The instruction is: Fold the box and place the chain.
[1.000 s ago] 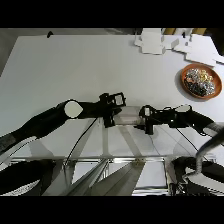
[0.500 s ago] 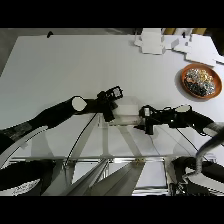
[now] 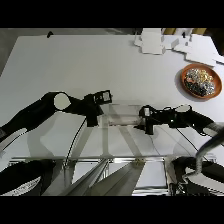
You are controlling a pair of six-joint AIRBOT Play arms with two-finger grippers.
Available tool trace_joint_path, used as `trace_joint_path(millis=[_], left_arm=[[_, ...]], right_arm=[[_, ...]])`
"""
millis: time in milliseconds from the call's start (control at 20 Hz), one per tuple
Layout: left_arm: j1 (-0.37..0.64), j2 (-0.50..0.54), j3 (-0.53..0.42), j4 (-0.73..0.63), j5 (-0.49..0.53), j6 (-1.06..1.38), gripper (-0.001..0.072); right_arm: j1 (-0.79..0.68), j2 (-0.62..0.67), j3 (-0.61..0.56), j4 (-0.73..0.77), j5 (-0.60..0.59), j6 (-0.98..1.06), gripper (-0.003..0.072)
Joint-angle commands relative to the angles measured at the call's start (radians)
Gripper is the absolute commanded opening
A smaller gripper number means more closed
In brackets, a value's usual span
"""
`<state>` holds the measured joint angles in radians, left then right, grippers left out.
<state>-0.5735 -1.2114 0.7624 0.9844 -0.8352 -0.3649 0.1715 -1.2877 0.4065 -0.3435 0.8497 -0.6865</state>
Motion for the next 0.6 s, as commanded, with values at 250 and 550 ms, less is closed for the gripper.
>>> trace_joint_path(millis=[250,550], left_arm=[[0.014,-0.084,-0.031,-0.022,-0.038,0.194,0.0271],[0.018,-0.092,-0.068,-0.11,0.08,0.505,0.0421]], right_arm=[[0.0,0.001,0.0,0.0,0.0,0.0,0.0341],[0.0,0.001,0.0,0.0,0.0,0.0,0.0341]])
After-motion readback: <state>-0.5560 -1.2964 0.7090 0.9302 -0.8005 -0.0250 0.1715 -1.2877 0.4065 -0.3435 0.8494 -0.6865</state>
